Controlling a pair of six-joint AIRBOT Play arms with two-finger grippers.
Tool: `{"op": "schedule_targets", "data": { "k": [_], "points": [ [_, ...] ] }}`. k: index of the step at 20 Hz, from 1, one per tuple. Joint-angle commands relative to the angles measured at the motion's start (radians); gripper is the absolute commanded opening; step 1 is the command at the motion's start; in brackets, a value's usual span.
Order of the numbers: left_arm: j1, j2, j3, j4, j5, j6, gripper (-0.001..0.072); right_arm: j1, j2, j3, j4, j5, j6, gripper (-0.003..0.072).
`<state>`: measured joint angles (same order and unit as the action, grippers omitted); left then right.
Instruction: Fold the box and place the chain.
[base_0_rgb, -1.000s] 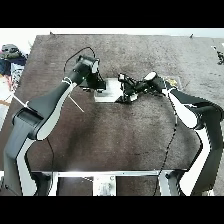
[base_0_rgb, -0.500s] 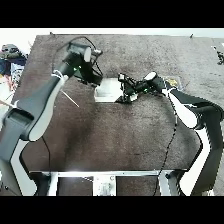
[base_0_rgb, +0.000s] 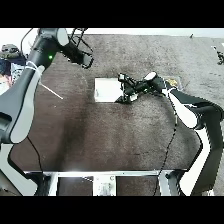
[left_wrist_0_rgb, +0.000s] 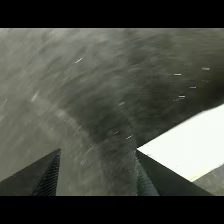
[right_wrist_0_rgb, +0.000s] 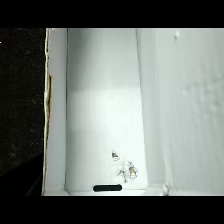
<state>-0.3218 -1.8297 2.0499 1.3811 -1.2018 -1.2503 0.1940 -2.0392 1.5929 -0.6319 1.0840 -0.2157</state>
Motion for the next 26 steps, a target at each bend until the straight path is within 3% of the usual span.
{"op": "schedule_targets", "data": {
  "k": [1,3,5,6,7,8,12,17,26],
  "points": [
    [0.101,0.006,-0.070,-0.447,0.049,0.465,0.0498,-0.001,0.000,0.000,0.000,0.000,0.000,0.0463],
    [0.178,0.006,-0.154,-0.666,0.048,0.754,0.0500,-0.001,0.000,0.000,0.000,0.000,0.000,0.0463],
    [0.238,0.005,-0.252,-0.793,0.036,1.007,0.0500,-0.001,0.000,0.000,0.000,0.000,0.000,0.0463],
    [0.255,0.003,-0.307,-0.823,0.037,1.123,0.0501,-0.001,0.000,0.000,0.000,0.000,0.000,0.0463],
    [0.259,-0.003,-0.354,-0.830,0.030,1.229,0.0677,-0.001,0.000,0.000,0.000,0.000,0.000,0.0463],
    [0.259,-0.017,-0.396,-0.829,0.023,1.299,0.0720,-0.001,0.000,0.000,0.000,0.000,0.000,0.0463],
    [0.248,-0.084,-0.497,-0.832,-0.028,1.493,0.0720,-0.001,0.000,0.000,0.000,0.000,0.000,0.0463],
    [0.235,-0.154,-0.509,-0.882,-0.058,1.648,0.0720,-0.001,0.000,0.000,0.000,0.000,0.000,0.0463],
    [0.220,-0.171,-0.509,-0.898,-0.072,1.705,0.0720,-0.001,0.000,0.000,0.000,0.000,0.000,0.0463]
  ]
}}
